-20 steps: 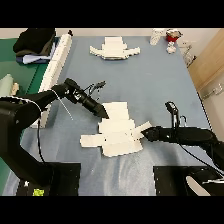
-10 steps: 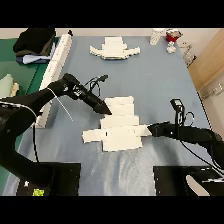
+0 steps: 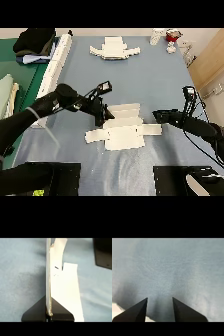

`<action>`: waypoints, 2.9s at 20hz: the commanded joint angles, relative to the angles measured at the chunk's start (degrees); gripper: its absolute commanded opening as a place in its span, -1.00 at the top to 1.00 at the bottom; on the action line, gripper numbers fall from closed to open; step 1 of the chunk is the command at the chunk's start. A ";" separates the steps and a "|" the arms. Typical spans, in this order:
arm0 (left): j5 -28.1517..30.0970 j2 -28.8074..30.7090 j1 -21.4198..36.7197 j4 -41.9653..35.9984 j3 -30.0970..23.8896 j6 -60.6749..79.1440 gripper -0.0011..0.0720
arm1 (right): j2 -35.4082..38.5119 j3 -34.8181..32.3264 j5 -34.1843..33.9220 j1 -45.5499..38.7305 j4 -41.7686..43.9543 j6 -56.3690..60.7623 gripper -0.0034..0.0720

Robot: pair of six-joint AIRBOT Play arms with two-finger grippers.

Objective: Fold the box.

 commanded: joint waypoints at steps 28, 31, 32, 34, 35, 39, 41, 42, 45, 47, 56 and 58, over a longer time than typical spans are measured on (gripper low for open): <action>-0.94 -0.90 1.14 -4.61 -1.11 11.34 0.93 | 0.00 0.46 1.88 -0.02 -0.07 5.46 -0.38; -0.24 -0.81 1.11 -2.51 -1.16 15.19 0.93 | 0.00 0.46 1.92 -0.02 -0.07 5.46 -0.38; -0.15 -0.76 1.05 -2.10 -1.18 18.03 0.93 | 0.00 0.46 1.92 -0.04 -0.07 5.46 -0.38; -0.20 -0.28 1.03 -2.12 -1.18 18.99 0.94 | 0.00 0.46 1.90 -0.02 -0.07 5.51 -0.38; -0.17 0.31 1.03 -1.99 -1.18 19.15 0.94 | 0.00 0.46 1.90 -0.02 -0.07 5.86 -0.37; 6.43 5.79 -0.17 -4.85 -5.16 24.44 0.95 | -0.02 0.46 1.90 -0.02 -0.07 5.99 -0.37; 13.20 10.27 -2.58 -12.35 -11.17 32.65 0.95 | -0.02 0.46 1.90 -0.02 -0.07 6.03 -0.37; 16.79 12.39 -4.33 -16.79 -14.47 38.71 0.95 | -0.02 0.46 1.92 -0.04 -0.07 6.03 -0.37; 26.99 16.33 -11.54 -25.68 -21.77 52.94 0.95 | -0.02 0.46 2.01 -0.02 -0.07 6.05 -0.37; 29.70 15.08 -14.67 -26.18 -21.77 52.37 0.95 | -0.13 0.46 2.32 -0.02 -0.02 6.08 -0.37; 32.24 8.83 -15.28 -29.77 -21.22 45.11 0.94 | -3.19 0.46 2.16 0.00 0.17 6.08 -0.37; 33.75 8.98 -15.28 -28.22 -19.69 41.81 0.93 | -3.21 0.46 2.16 0.00 0.48 6.08 -0.38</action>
